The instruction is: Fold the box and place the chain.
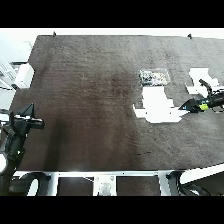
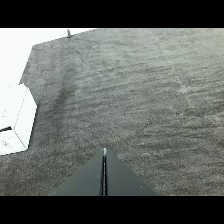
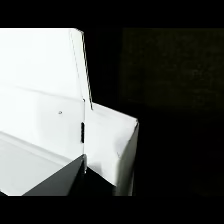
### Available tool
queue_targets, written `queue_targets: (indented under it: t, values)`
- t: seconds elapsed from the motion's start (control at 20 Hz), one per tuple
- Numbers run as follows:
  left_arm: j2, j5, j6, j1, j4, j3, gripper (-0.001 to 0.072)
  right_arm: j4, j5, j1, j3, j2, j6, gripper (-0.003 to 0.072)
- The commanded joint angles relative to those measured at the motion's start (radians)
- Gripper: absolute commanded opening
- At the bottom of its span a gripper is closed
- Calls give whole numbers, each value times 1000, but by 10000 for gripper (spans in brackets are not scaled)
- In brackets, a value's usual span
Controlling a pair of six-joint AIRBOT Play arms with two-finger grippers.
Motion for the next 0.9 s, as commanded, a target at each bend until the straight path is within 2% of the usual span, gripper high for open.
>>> queue_targets:
  t: [0.0, 0.15, 0.25, 0.4, 0.6, 0.7, 0.85]
  values:
    - [1, 0, 0, 0, 0, 0, 20, 37, 5, 2, -8, -7, -1, 331]
    - [1, 0, 0, 0, 0, 0, 20, 48, 5, 6, -41, -7, -20, 217]
    - [1, 0, 0, 0, 0, 0, 20, 48, 7, 6, -62, -6, -27, 10]
    - [1, 0, 0, 0, 0, 0, 20, 74, 23, 6, -116, 21, -42, 8]
    - [1, 0, 0, 0, 0, 0, 20, 290, -58, 24, -312, 156, -85, 7]
    - [1, 0, 0, 0, 0, 0, 20, 403, -82, 82, -369, 202, -106, 7]
    - [1, 0, 0, 0, 0, 0, 20, 521, -162, 262, -379, 218, -102, 6]
